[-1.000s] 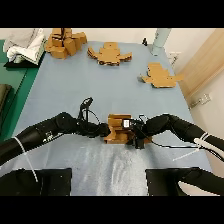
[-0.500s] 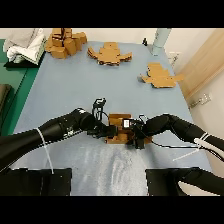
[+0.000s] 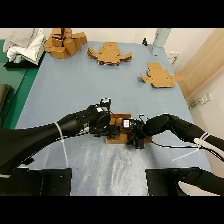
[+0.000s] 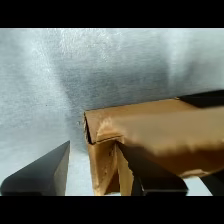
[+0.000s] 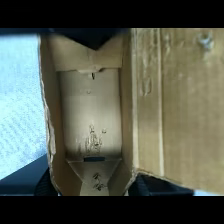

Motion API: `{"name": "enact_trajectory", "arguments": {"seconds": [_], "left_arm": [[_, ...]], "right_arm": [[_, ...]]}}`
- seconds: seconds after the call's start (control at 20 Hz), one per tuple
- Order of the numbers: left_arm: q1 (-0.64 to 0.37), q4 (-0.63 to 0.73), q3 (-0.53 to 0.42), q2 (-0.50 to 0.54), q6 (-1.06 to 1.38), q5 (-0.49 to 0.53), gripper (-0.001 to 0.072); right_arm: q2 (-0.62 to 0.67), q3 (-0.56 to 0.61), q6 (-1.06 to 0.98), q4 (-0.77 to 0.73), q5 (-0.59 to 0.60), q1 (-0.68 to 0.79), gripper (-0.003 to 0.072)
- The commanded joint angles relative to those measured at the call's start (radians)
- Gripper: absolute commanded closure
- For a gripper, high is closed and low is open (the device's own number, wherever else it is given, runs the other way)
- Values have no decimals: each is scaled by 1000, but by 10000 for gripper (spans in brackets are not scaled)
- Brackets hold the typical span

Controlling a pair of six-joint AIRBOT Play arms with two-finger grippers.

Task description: Fold the box.

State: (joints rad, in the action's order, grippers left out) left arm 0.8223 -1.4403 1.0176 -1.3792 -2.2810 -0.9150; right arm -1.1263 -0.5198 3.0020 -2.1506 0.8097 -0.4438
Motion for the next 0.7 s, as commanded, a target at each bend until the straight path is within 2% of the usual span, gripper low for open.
{"name": "enact_trajectory", "arguments": {"seconds": [0.0,0.45,0.65], "left_arm": [[6,-22,49,-47,-24,-70,259],[12,7,52,-51,-18,-17,260],[13,0,107,-100,14,-108,260]], "right_arm": [[0,0,0,0,0,0,224],[0,1,0,0,0,0,224],[0,0,0,0,0,0,224]]}}
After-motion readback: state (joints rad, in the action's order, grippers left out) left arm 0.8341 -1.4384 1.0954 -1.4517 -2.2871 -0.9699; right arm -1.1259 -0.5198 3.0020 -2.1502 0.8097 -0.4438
